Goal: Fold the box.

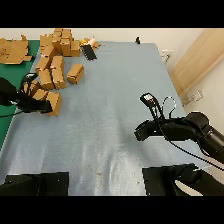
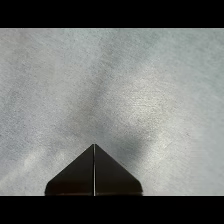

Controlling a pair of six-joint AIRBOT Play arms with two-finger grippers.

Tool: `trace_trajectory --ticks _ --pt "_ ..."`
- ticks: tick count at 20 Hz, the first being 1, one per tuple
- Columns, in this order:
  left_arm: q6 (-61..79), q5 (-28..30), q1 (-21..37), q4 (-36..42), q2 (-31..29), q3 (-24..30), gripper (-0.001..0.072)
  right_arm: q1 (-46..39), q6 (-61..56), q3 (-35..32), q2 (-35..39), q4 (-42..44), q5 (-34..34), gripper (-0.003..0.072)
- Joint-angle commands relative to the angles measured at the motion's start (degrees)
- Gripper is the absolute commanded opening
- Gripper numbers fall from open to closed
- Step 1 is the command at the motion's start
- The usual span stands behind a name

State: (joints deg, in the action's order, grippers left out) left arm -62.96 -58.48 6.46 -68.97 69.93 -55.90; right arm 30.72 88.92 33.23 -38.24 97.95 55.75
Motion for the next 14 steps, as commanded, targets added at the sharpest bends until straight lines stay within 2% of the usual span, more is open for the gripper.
trace_trajectory --ticks 1,2,3,5,8,11,14 --pt "-4.7 -10.8 0.0 -4.5 0.0 -7.1 0.0695 0.0 0.0 0.0 0.0 0.0 -0.1 0.0004" --pt "-4.7 -13.0 -0.1 -2.3 0.0 -8.8 0.0694 0.0 0.0 0.0 0.0 0.1 -0.4 0.0003" --pt "-4.6 -14.7 -0.4 1.1 0.0 -10.0 0.0613 0.0 0.0 0.0 0.0 0.1 -0.7 0.0003" --pt "-3.8 -16.7 -1.3 9.6 0.0 -11.8 0.0030 0.0 -0.1 0.0 0.0 0.7 -2.6 0.0003" --pt "1.0 -16.6 -5.8 20.9 -0.8 -12.1 0.0008 0.0 -3.7 1.3 -0.4 1.8 -6.0 0.0003" --pt "2.1 -15.0 -15.3 19.1 -2.1 -11.9 0.0008 0.0 -7.0 5.3 -3.9 1.8 -6.1 0.0003" --pt "1.9 -9.1 -26.3 16.4 -3.6 -10.7 0.0007 0.0 -7.5 10.8 -10.2 2.0 -5.0 0.0003"
